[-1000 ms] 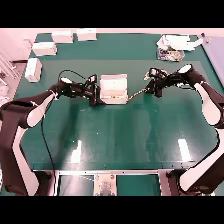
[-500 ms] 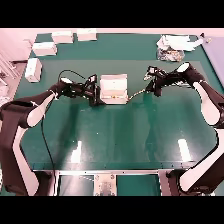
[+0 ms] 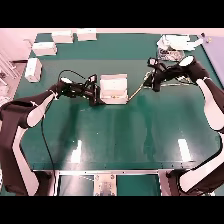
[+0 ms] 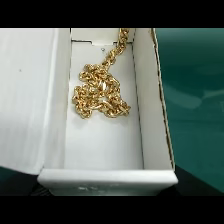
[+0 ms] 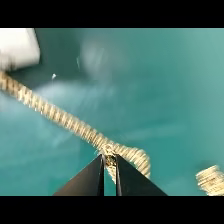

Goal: Fold the box and place the chain.

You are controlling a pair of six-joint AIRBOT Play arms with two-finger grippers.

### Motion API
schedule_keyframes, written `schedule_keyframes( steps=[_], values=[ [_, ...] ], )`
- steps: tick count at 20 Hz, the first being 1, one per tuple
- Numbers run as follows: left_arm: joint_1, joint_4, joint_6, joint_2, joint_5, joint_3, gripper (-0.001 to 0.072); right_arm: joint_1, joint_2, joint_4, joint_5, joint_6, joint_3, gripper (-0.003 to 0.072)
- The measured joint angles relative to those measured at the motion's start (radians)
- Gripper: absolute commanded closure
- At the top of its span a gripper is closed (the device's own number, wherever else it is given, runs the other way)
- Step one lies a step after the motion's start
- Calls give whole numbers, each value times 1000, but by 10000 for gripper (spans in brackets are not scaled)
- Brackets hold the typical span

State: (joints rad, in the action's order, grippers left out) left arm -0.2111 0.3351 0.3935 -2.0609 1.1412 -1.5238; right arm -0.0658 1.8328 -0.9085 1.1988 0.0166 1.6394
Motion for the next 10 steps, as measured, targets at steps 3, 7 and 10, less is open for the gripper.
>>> schedule_keyframes(
  steps=[3, 7, 10],
  values=[
    [0, 0, 0, 0, 0, 0, 263, 2, -26, 17, 28, 18, 0, 680],
    [0, 0, 0, 0, 0, 0, 263, 3, -39, 37, 48, 32, 0, 680],
    [0, 0, 0, 0, 0, 0, 263, 13, -62, 88, 88, 50, 0, 681]
  ],
)
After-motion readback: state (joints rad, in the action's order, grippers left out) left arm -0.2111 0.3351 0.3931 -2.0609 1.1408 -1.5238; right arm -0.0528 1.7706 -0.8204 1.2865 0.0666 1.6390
